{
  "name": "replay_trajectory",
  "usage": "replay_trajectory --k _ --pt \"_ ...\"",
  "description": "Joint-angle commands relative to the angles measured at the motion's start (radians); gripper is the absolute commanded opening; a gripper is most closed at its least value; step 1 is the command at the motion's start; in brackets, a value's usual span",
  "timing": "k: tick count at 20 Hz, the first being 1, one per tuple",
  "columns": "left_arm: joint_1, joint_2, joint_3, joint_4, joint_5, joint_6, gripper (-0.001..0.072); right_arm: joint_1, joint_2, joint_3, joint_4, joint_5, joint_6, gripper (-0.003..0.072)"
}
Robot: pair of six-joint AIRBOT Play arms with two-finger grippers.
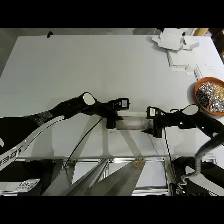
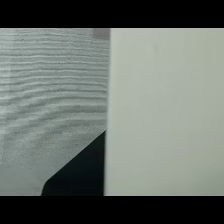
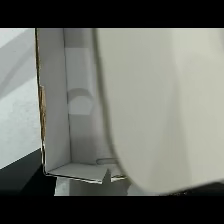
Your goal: Fold the box and place the chain.
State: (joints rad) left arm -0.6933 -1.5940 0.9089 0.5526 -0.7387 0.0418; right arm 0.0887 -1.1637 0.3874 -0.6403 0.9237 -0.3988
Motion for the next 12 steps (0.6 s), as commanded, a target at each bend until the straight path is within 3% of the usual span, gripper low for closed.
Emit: replay_trajectory --k 1,5,12 --pt "0.0 0.001 0.0 -0.002 0.001 -0.002 0.0009 0.009 -0.001 -0.002 -0.002 -0.016 -0.003 0.0591" --pt "0.0 0.001 0.0 -0.002 0.001 -0.002 0.0009 0.009 -0.001 -0.002 -0.002 -0.023 -0.005 0.0532" --pt "0.0 0.001 0.0 -0.002 0.001 -0.002 0.0009 0.02 -0.022 -0.002 0.002 -0.027 -0.029 0.053"
